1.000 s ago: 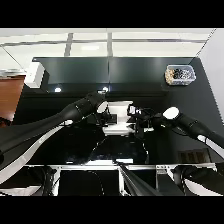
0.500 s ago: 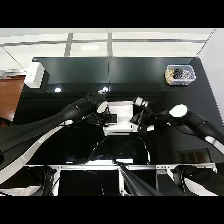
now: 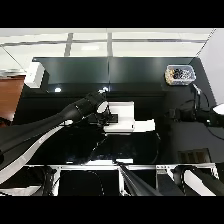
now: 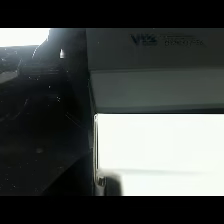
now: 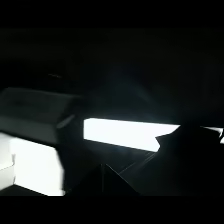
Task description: Fold the box and place the chain.
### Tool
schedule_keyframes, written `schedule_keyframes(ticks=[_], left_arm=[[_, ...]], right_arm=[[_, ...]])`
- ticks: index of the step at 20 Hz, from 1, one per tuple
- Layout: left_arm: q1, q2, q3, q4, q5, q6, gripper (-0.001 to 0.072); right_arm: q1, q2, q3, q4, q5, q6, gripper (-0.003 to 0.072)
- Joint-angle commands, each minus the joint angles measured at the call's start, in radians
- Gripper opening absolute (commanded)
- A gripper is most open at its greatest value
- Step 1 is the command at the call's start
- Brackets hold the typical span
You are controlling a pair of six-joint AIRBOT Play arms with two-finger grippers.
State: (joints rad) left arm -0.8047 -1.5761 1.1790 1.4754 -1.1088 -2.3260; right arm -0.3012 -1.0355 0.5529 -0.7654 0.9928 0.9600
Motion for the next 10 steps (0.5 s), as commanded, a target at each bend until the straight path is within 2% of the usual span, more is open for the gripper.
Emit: schedule_keyframes(ticks=[1, 6, 10], left_arm=[[0.001, 0.0, 0.0, 0.001, 0.0, 0.0, 0.0024], [0.001, 0.0, 0.0, 0.001, -0.008, 0.0, 0.0024], [0.0, 0.0, 0.0, 0.0, -0.01, 0.0, 0.0023]], right_arm=[[-0.06, -0.092, -0.08, 0.047, 0.006, 0.153, 0.0012], [0.157, -0.26, -0.08, 0.214, 0.078, 0.002, 0.0012], [0.267, -0.292, -0.026, 0.257, 0.091, -0.08, 0.0013]])
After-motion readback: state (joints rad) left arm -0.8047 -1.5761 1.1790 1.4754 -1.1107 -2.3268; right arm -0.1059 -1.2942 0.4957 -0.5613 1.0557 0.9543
